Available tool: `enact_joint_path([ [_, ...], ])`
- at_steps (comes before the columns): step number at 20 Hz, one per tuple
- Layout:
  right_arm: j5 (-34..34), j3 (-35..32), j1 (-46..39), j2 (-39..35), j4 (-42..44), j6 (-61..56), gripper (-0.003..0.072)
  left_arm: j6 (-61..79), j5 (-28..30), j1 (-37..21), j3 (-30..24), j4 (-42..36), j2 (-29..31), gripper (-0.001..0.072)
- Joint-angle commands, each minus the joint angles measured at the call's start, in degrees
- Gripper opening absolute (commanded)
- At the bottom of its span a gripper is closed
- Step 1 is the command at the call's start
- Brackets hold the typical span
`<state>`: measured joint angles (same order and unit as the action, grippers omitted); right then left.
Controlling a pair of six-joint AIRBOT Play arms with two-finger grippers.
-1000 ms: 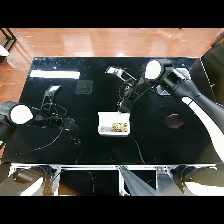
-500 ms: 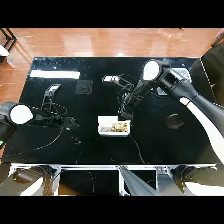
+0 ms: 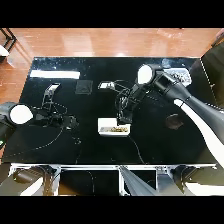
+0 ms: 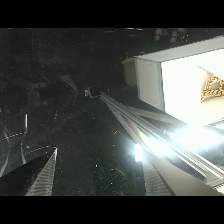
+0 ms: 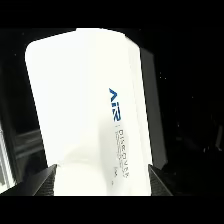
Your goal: Fold the box and place the chain.
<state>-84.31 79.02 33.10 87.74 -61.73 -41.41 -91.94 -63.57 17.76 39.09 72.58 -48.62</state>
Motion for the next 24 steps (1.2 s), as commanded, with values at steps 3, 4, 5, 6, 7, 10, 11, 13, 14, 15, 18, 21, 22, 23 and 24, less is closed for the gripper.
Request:
enact_joint_path([
  [3, 0.8, -0.9, 0.4, 0.1, -1.6, 0.1, 0.0639, 0.0, 0.2, 0.0, 0.0, 0.0, 0.0, 0.0635],
  [4, 0.9, -0.9, 0.4, 0.1, -1.6, 0.1, 0.0543, 0.0, 0.2, 0.0, 0.0, 0.0, 0.0, 0.0635],
  [5, 1.0, -0.9, 0.4, 0.1, -1.6, 0.1, 0.0532, 0.0, 0.2, 0.0, 0.0, 0.0, 0.0, 0.0635],
  [6, 1.0, -0.9, 0.4, 0.1, -1.6, 0.1, 0.0530, 0.0, 0.2, 0.0, 0.0, 0.0, 0.0, 0.0635],
  [7, 1.0, -0.9, 0.5, 0.1, -1.6, 0.1, 0.0441, 0.0, 0.2, 0.0, 0.0, 0.0, 0.0, 0.0635],
  [10, 1.2, -0.9, 1.2, 0.1, -2.6, 0.1, 0.0295, 0.0, 0.2, 0.0, 0.0, 0.0, 0.0, 0.0634],
  [11, 1.3, -0.9, 1.3, 0.1, -2.8, 0.1, 0.0296, 0.0, 0.2, 0.0, 0.0, 0.0, 0.0, 0.0635],
  [13, 1.6, -0.9, 1.6, 0.1, -2.9, 0.1, 0.0295, 0.0, 0.2, 0.0, 0.0, 0.0, 0.0, 0.0635],
  [14, 1.7, -0.9, 1.7, 0.1, -2.9, 0.1, 0.0294, 0.0, 0.2, 0.0, 0.0, 0.0, 0.0, 0.0635],
  [15, 1.8, -0.9, 1.8, 0.1, -2.9, 0.1, 0.0246, 0.0, 0.2, 0.0, 0.0, 0.0, 0.0, 0.0635],
  [18, 2.1, -0.9, 2.1, 0.1, -2.8, 0.0, 0.0225, 0.0, 0.2, 0.0, 0.0, 0.0, 0.0, 0.0635],
  [21, 2.3, -0.9, 2.5, 0.1, -3.1, -0.4, 0.0224, 0.0, 0.2, 0.0, 0.0, 0.0, 0.0, 0.0635],
  [22, 2.3, -0.9, 2.6, 0.1, -3.3, -0.6, 0.0224, 0.0, 0.2, 0.0, 0.0, 0.0, 0.0, 0.0635],
  [23, 2.5, -0.9, 2.8, 0.1, -3.7, -1.4, 0.0224, 0.0, 0.2, 0.0, 0.0, 0.0, 0.0, 0.0635],
  [24, 2.5, -0.9, 3.0, 0.1, -4.0, -1.8, 0.0225, 0.0, 0.2, 0.0, 0.0, 0.0, 0.0, 0.0635],
])
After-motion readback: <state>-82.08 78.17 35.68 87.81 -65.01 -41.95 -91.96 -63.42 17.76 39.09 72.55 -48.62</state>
